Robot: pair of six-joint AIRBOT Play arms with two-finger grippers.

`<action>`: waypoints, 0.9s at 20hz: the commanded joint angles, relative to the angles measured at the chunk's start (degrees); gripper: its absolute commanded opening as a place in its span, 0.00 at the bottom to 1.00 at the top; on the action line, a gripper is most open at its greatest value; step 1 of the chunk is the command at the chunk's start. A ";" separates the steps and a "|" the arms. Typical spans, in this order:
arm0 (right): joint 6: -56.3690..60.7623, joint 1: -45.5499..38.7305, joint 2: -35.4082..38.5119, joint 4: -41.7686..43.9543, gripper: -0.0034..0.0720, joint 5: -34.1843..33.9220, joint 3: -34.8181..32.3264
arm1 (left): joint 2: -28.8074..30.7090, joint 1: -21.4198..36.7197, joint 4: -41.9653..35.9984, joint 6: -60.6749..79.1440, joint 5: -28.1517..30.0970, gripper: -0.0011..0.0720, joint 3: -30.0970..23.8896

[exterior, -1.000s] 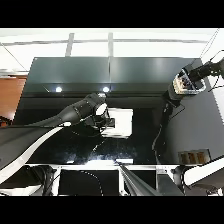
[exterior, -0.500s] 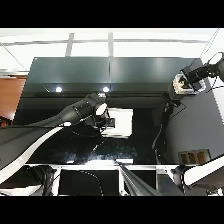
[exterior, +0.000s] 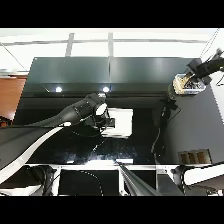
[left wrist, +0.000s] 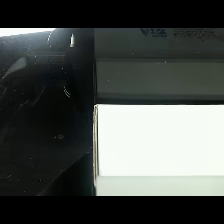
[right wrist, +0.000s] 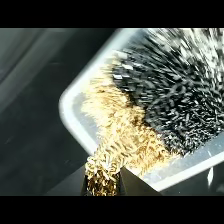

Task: Fold the box and place the chain.

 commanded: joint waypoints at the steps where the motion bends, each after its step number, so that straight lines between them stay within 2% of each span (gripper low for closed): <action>1: -10.16 -0.28 8.48 0.09 0.05 0.42 0.13 | 0.02 0.04 0.02 0.02 0.04 0.06 0.00; 6: -13.16 -0.28 19.87 4.13 0.05 0.15 4.15 | 0.02 0.04 0.02 0.02 0.02 0.06 0.00; 9: -14.05 -0.28 23.74 7.30 0.05 1.88 8.33 | 0.02 0.04 0.02 0.02 0.02 0.06 0.00; 11: -15.52 -0.28 26.08 9.66 0.05 3.78 8.74 | 0.02 0.04 0.02 0.02 0.00 0.06 0.00; 13: -18.84 -0.26 27.76 14.23 0.05 6.67 8.72 | 0.02 0.04 0.02 0.02 0.00 0.06 0.00; 16: -23.43 0.15 29.66 26.16 0.05 7.87 8.70 | 0.02 0.04 0.02 0.02 0.02 0.06 0.00; 18: -24.46 2.34 31.32 26.49 0.05 9.55 8.37 | 0.02 0.04 0.02 0.02 0.02 0.06 0.00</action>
